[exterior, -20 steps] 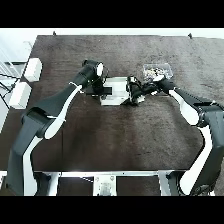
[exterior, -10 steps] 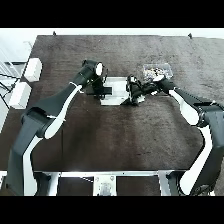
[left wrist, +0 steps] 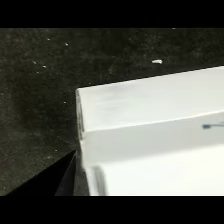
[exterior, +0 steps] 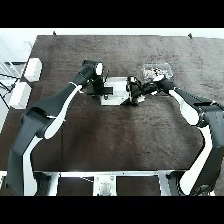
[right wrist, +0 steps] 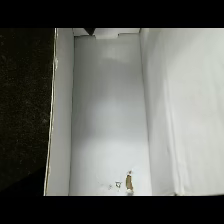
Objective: Fold the box and place the chain.
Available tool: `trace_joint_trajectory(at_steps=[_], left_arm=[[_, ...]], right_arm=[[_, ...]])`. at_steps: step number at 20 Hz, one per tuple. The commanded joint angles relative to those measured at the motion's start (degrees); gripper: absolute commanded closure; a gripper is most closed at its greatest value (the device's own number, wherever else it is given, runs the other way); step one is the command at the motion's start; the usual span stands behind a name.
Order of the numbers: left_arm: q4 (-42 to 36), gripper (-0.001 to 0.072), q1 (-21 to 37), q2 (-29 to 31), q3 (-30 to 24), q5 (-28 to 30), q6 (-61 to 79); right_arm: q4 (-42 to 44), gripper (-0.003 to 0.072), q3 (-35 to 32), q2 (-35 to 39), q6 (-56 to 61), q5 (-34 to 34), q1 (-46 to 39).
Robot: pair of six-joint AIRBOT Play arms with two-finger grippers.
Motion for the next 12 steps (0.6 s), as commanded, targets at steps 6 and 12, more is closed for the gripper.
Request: trace_joint_trajectory(at_steps=[6,12], left_arm=[[0.9,0.0159,0.0,0.33,0.07,-3.32,1.07],[1.2,-0.0011,1.42,5.49,0.02,-2.45,4.26]], right_arm=[[0.02,0.0189,-0.02,-0.04,0.04,0.02,0.0],[0.02,0.0189,-0.02,-0.04,0.04,0.02,0.0]])
